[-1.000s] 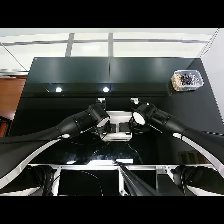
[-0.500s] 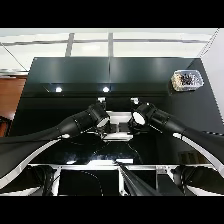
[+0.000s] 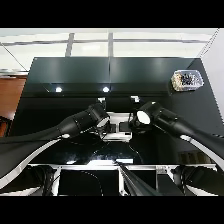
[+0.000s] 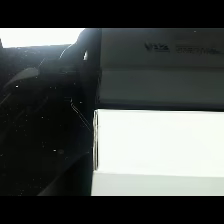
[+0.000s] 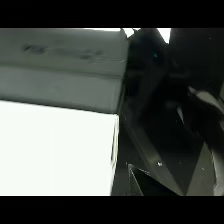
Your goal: Fold the box and place the chain.
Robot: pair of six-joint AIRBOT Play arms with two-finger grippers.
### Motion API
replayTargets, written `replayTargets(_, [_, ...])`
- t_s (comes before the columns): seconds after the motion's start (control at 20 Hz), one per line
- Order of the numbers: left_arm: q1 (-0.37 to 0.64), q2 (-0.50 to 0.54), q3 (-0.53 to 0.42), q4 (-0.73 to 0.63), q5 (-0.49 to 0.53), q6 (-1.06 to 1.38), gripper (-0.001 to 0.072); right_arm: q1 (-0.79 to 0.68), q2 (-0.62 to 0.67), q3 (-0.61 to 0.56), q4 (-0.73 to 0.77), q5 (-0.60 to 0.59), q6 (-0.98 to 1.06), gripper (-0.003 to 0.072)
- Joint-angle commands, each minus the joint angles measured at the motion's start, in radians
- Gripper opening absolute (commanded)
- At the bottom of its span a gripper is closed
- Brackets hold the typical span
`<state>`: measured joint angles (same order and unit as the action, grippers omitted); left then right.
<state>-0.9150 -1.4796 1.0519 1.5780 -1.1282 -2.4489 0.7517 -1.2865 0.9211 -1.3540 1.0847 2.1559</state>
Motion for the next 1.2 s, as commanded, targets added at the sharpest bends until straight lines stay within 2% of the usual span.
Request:
replayTargets(0.0, [0.001, 0.000, 0.001, 0.003, 0.001, 0.000, 0.0029, -0.036, 0.127, 0.001, 0.008, 0.069, -0.142, 0.0389])
replayTargets(0.15, [0.001, 0.000, 0.001, 0.003, 0.001, 0.000, 0.0029, -0.101, 0.301, 0.001, -0.064, 0.105, -0.256, 0.0389])
replayTargets(0.25, [0.001, 0.000, 0.001, 0.003, 0.000, 0.000, 0.0029, -0.146, 0.406, -0.004, -0.336, 0.104, -0.229, 0.0390])
replayTargets(0.35, [0.000, 0.000, 0.001, 0.003, -0.004, 0.000, 0.0029, -0.201, 0.443, -0.015, -0.623, 0.099, -0.166, 0.0390])
replayTargets(0.45, [0.000, 0.000, 0.001, 0.003, -0.007, 0.000, 0.0029, -0.329, 0.427, -0.016, -0.717, 0.043, -0.154, 0.0390])
replayTargets(0.55, [0.000, 0.000, 0.001, 0.003, -0.006, 0.000, 0.0029, -0.510, 0.388, -0.016, -0.695, -0.074, -0.106, 0.0392])
replayTargets(0.65, [0.001, 0.000, 0.001, 0.003, -0.005, 0.000, 0.0029, -0.687, 0.327, -0.012, -0.583, -0.208, -0.114, 0.0720])
replayTargets(0.8, [0.000, 0.000, 0.001, 0.003, -0.005, 0.000, 0.0029, -0.872, 0.186, 0.044, -0.120, -0.358, -0.405, 0.0720])
replayTargets(0.9, [0.001, 0.000, 0.001, 0.003, -0.004, 0.000, 0.0029, -0.934, 0.037, 0.182, -0.017, -0.300, -0.381, 0.0720])
replayTargets(1.05, [0.000, 0.000, 0.001, 0.003, -0.006, 0.000, 0.0029, -0.990, -0.216, 0.481, 0.015, -0.041, -0.173, 0.0720])
replayTargets(1.15, [0.000, 0.000, 0.001, 0.003, -0.006, 0.000, 0.0029, -1.001, -0.351, 0.644, 0.019, 0.080, -0.085, 0.0720])
